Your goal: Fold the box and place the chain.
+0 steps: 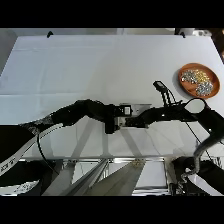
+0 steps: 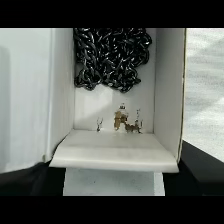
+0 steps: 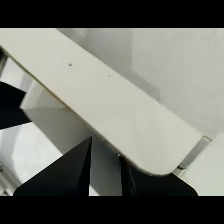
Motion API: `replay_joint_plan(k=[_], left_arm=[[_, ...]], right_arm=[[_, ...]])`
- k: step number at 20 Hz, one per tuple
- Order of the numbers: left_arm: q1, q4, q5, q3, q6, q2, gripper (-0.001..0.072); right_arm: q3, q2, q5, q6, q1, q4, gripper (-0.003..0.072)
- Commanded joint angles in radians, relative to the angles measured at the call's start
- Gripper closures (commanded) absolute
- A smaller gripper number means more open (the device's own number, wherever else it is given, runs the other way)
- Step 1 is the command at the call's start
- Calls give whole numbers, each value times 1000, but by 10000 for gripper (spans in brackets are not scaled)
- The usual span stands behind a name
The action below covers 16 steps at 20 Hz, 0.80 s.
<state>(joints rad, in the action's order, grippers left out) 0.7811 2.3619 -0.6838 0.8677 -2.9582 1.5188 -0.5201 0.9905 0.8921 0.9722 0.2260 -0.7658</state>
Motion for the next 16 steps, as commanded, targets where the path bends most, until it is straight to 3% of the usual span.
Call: replay_joint_plan(k=[1,3,5,7,9,13,16], left_arm=[[0,0,0,0,0,1,637],[0,0,0,0,0,0,637],[0,0,0,0,0,1,637],[0,0,0,0,0,0,637],[0,0,0,0,0,0,637],[0,0,0,0,0,0,637],[0,0,0,0,0,0,637]], right_arm=[[0,5,-33,19,19,-49,481],[-13,-2,23,18,19,-50,485],[-64,-25,151,23,19,-95,501],[-161,-45,310,63,19,-237,665],[-256,-50,411,129,8,-408,673],[-334,-47,436,158,-35,-648,676],[-336,-10,355,158,-108,-722,678]])
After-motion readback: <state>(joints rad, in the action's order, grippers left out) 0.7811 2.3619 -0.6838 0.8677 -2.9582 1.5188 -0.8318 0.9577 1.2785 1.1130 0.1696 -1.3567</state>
